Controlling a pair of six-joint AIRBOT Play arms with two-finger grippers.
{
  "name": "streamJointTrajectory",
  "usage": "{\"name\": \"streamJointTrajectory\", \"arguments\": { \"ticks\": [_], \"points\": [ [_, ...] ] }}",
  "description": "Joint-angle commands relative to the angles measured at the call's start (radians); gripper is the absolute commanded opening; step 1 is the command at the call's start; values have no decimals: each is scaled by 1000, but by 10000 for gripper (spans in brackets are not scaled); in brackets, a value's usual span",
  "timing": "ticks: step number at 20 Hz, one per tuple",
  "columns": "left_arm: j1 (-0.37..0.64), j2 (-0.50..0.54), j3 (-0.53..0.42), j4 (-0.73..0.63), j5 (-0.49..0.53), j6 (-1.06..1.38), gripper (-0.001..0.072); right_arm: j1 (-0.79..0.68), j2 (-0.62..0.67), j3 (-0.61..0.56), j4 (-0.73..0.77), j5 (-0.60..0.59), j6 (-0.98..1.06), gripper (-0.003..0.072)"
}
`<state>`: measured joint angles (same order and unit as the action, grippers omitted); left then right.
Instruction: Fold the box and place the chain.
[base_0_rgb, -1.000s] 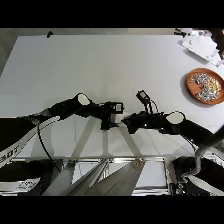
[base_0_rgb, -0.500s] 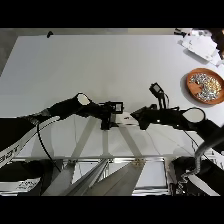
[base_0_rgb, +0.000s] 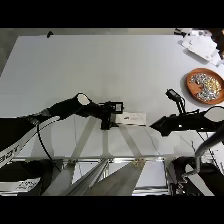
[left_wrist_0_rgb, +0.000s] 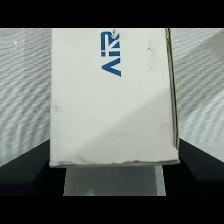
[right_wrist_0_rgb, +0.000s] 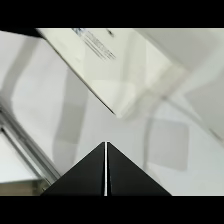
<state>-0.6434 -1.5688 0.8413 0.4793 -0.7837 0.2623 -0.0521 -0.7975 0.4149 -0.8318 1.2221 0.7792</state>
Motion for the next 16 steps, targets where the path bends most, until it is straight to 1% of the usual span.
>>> {"name": "streamJointTrajectory", "arguments": {
  "ticks": [1,3,5,6,7,8,10,12,14,16],
  "points": [
    [1,-1,0,0,-11,0,254,-46,4,0,-205,38,160,6],
    [1,-1,0,1,-11,0,254,-46,3,0,-274,26,193,6],
    [1,-1,0,0,-23,0,249,-46,3,1,-306,3,225,6],
    [1,0,0,0,-22,-1,211,-46,3,1,-305,-7,238,6],
    [1,6,0,0,-37,-5,82,-46,3,0,-305,-14,246,6],
    [2,18,0,1,-60,-21,8,-46,3,0,-305,-20,246,6],
    [2,66,0,3,-73,-98,4,-46,3,0,-305,-38,246,6],
    [7,135,0,34,-57,-202,4,-46,3,0,-305,-61,246,6],
    [35,211,0,91,-43,-331,4,-46,3,0,-305,-68,245,6],
    [85,291,0,178,-43,-503,4,-46,3,0,-305,-68,245,6]
  ]
}}
